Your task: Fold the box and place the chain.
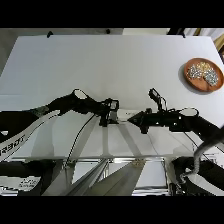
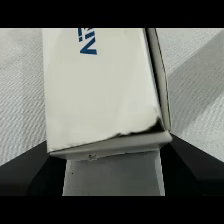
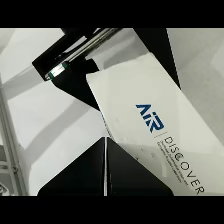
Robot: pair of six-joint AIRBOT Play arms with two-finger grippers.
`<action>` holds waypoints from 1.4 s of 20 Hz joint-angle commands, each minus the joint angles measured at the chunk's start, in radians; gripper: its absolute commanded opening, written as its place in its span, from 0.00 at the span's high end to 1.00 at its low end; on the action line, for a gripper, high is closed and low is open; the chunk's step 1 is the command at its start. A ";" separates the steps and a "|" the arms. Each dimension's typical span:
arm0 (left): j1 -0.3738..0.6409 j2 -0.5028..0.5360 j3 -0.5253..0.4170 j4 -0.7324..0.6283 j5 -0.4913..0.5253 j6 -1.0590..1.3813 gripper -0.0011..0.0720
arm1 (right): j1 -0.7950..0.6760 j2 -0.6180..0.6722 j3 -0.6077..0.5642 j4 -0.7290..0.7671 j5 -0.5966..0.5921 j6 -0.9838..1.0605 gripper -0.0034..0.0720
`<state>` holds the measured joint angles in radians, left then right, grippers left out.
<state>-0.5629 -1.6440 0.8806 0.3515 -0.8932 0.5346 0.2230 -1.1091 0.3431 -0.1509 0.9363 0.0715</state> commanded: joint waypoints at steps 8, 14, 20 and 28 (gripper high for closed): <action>0.000 0.001 0.001 0.000 -0.001 0.000 0.79 | -0.001 0.161 -0.024 0.177 -0.057 -0.120 0.94; 0.000 0.001 0.001 0.000 -0.001 0.000 0.79 | 0.000 0.060 -0.025 0.122 -0.134 -0.106 0.94; 0.000 0.001 0.001 0.000 -0.002 0.000 0.79 | 0.000 -0.005 -0.025 0.044 -0.077 -0.095 0.94; 0.000 0.001 0.001 0.000 -0.001 0.000 0.79 | 0.000 -0.005 -0.027 -0.087 -0.115 -0.016 0.94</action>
<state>-0.5636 -1.6440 0.8806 0.3538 -0.8959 0.5346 0.2222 -1.1122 0.3172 -0.1753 0.8349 0.0254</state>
